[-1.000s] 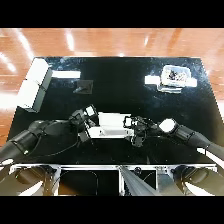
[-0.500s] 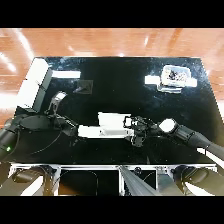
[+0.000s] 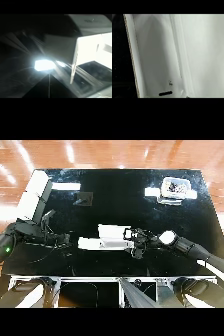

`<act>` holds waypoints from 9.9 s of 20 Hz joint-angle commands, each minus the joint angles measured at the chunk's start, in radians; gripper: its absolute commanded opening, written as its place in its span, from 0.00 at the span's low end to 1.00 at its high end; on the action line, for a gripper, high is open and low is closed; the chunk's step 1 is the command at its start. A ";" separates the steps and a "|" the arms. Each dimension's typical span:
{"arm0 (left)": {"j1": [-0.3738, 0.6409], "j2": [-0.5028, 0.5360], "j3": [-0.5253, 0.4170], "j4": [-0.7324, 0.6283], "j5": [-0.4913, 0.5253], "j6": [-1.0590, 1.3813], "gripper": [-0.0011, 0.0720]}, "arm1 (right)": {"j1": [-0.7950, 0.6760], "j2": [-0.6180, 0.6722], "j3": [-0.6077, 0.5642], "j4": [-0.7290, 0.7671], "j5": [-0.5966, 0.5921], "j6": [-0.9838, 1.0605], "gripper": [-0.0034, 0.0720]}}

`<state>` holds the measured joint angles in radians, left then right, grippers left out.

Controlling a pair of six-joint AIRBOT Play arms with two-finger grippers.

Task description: Fold the box and place the chain.

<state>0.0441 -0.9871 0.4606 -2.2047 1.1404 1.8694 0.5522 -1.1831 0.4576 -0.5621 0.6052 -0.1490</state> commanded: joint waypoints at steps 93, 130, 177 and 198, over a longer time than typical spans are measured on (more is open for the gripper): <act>-0.870 -0.237 0.384 0.516 -0.194 -0.927 0.82 | 0.000 0.000 0.001 0.000 0.000 0.003 0.66; -0.950 -0.399 0.523 0.615 -0.028 -1.014 0.37 | 0.000 0.000 0.001 0.000 0.000 0.003 0.39; -0.945 -0.486 0.570 0.594 0.016 -0.987 0.69 | 0.001 0.000 0.001 0.000 0.000 0.003 0.39; -0.907 -0.486 0.613 0.645 0.067 -1.041 0.69 | 0.000 0.000 0.001 0.000 0.000 0.003 0.39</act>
<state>-0.8639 -1.4738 1.0760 -1.5482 1.2057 0.8330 0.5529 -1.1831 0.4576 -0.5621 0.6044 -0.1455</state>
